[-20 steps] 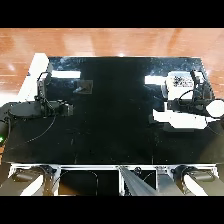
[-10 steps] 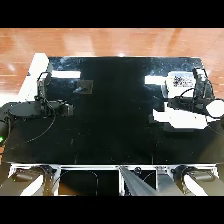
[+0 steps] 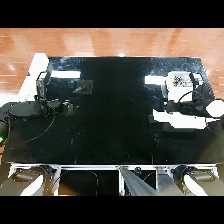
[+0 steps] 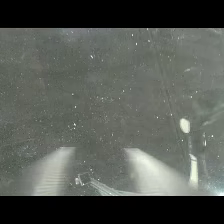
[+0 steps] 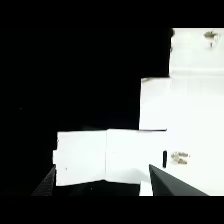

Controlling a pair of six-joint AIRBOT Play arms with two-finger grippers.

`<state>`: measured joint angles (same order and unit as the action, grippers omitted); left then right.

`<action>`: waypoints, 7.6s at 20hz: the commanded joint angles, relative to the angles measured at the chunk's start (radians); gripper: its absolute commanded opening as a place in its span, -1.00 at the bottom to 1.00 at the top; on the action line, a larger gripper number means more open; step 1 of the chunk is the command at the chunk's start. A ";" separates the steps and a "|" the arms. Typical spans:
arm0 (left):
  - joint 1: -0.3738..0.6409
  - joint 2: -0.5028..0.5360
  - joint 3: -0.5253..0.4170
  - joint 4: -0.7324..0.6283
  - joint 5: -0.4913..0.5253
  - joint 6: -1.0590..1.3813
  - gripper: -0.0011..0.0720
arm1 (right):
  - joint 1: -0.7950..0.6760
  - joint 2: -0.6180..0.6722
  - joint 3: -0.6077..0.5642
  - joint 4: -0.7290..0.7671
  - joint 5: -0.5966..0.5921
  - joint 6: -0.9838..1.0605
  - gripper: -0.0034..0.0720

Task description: Fold the box and place the chain.

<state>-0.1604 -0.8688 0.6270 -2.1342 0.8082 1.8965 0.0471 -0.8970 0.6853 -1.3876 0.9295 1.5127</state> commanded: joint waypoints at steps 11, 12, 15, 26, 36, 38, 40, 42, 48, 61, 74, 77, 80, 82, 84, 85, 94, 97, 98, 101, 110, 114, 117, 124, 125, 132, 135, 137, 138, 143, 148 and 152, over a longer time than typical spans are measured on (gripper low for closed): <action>-0.001 -0.001 0.001 -0.025 0.008 -0.020 0.60 | -0.576 -0.049 0.318 -0.108 0.301 -0.073 1.00; -0.001 -0.001 0.001 -0.025 0.004 -0.020 0.60 | -0.682 -0.104 0.318 0.075 0.328 -0.181 1.00; 0.000 -0.001 0.001 -0.023 -0.003 -0.019 0.60 | -0.855 -0.255 0.336 0.327 0.398 -0.349 1.00; -0.001 -0.002 0.001 -0.021 -0.050 -0.018 0.60 | -1.072 -0.860 0.775 0.362 0.747 -0.500 1.00; -0.001 -0.002 0.001 -0.021 -0.058 -0.019 0.60 | -0.954 -1.027 0.811 0.332 0.771 -0.511 1.00; -0.001 -0.002 0.001 -0.021 -0.058 -0.019 0.60 | -0.935 -1.033 0.811 0.332 0.771 -0.512 1.00; -0.001 -0.002 0.001 -0.021 -0.058 -0.019 0.60 | -0.922 -1.036 0.811 0.330 0.776 -0.512 1.00; -0.001 -0.002 0.001 -0.021 -0.059 -0.019 0.60 | -0.917 -1.036 0.811 0.300 0.813 -0.512 0.98; 0.000 -0.002 0.001 -0.021 -0.061 -0.019 0.60 | -0.909 -1.031 0.811 0.247 0.871 -0.552 -0.81; -0.001 -0.002 0.001 -0.025 -0.093 -0.019 0.60 | -0.551 -0.702 0.515 0.553 0.759 -0.636 -0.81; -0.050 -0.058 0.000 -0.071 -0.102 -0.019 0.59 | 0.040 -0.165 -0.233 0.753 -0.053 -0.805 -0.81; -0.051 -0.104 0.000 -0.082 -0.063 -0.019 0.60 | 0.110 -0.159 -0.270 0.760 -0.120 -0.824 -0.81; -0.050 -0.145 0.000 -0.081 0.014 -0.013 0.59 | 0.113 -0.159 -0.270 0.769 -0.119 -0.824 -0.81; -0.050 -0.180 0.001 -0.096 0.021 -0.007 0.60 | 0.113 -0.159 -0.270 0.771 -0.105 -0.824 -0.81; -0.050 -0.208 0.001 -0.141 0.029 0.036 0.60 | 0.113 -0.159 -0.270 0.771 -0.085 -0.824 -0.81; -0.050 -0.213 0.001 -0.149 0.029 0.038 0.59 | 0.113 -0.159 -0.270 0.771 -0.079 -0.824 -0.81; -0.057 -0.279 0.001 -0.365 0.132 0.461 0.60 | 0.113 -0.159 -0.270 0.794 -0.035 -0.822 -0.81; -0.076 -0.370 0.003 -0.490 0.187 0.679 0.59 | 0.113 -0.159 -0.270 0.795 -0.035 -0.821 -0.81; -0.083 -0.402 0.011 -0.529 0.206 0.739 0.59 | 0.113 -0.159 -0.270 0.796 -0.035 -0.821 -0.81; -0.114 -0.506 0.085 -0.563 0.306 0.850 0.59 | 0.113 -0.159 -0.270 0.796 -0.035 -0.821 -0.81; -0.167 -0.819 0.352 -0.528 0.681 0.859 0.50 | 0.113 -0.159 -0.270 0.797 -0.035 -0.821 -0.81; -0.165 -0.829 0.352 -0.433 0.674 0.851 0.50 | 0.113 -0.159 -0.270 0.797 -0.036 -0.821 -0.81; -0.155 -0.829 0.352 -0.386 0.651 0.814 0.50 | 0.113 -0.159 -0.270 0.797 -0.040 -0.821 -0.81; -0.154 -0.829 0.352 -0.398 0.561 0.813 0.30 | 0.113 -0.159 -0.270 0.796 -0.043 -0.821 -0.81; -0.154 -0.829 0.352 -0.406 0.556 0.814 0.30 | 0.113 -0.159 -0.270 0.796 -0.043 -0.821 -0.81; -0.154 -0.829 0.352 -0.448 0.542 0.830 0.30 | 0.113 -0.159 -0.270 0.792 -0.043 -0.821 -0.81; -0.170 -0.831 0.359 -0.459 0.542 0.840 0.30 | 0.113 -0.159 -0.270 0.793 -0.043 -0.821 -0.81; -0.186 -0.831 0.368 -0.457 0.544 0.857 0.22 | 0.113 -0.159 -0.270 0.792 -0.043 -0.821 -0.81; -0.190 -0.832 0.371 -0.454 0.545 0.857 0.22 | 0.113 -0.159 -0.270 0.792 -0.043 -0.821 -0.81; -0.189 -0.832 0.372 -0.420 0.545 0.856 -0.13 | 0.113 -0.159 -0.270 0.793 -0.043 -0.821 -0.81; -0.189 -0.832 0.372 -0.413 0.544 0.857 -0.91 | 0.113 -0.159 -0.270 0.793 -0.043 -0.821 -0.81; -0.189 -0.832 0.392 -0.409 0.544 0.857 -0.91 | 0.109 -0.159 -0.269 0.792 -0.043 -0.821 -0.67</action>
<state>-0.3492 -1.7000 1.0058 -2.5488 1.3521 2.7537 0.1585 -1.0565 0.4156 -0.5957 0.8860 0.6918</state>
